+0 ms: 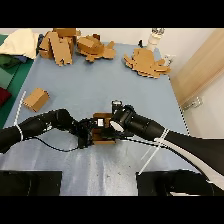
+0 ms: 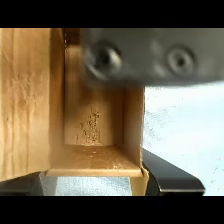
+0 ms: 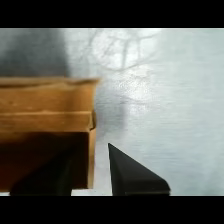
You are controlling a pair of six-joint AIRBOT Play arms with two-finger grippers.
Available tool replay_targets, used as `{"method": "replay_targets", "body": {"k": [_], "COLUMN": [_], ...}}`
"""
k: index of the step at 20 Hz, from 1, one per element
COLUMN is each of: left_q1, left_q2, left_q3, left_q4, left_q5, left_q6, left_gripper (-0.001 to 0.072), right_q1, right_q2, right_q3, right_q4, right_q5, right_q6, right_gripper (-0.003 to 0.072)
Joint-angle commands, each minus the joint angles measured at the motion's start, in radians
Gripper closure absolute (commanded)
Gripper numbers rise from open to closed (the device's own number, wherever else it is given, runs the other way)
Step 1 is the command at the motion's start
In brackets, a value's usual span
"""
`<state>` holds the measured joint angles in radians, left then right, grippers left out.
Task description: Fold the box.
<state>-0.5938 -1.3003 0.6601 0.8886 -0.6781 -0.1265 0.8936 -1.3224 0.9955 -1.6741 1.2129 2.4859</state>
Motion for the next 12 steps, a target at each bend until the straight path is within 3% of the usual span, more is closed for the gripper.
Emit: {"method": "replay_targets", "body": {"k": [1, 12], "left_q1": [0.001, 0.001], "left_q2": [0.000, 0.000], "left_q3": [-0.001, -0.001], "left_q4": [0.003, 0.003], "left_q5": [-0.002, -0.002], "left_q6": [0.002, 0.002], "left_gripper": [0.0194, 0.0194], "right_q1": [0.000, 0.006], "right_q2": [0.015, 0.087], "right_q3": [0.002, 0.004], "right_q4": [-0.033, -0.008], "right_q5": [0.047, 0.033], "right_q6": [0.020, 0.032], "right_gripper": [0.0369, 0.0371]}}
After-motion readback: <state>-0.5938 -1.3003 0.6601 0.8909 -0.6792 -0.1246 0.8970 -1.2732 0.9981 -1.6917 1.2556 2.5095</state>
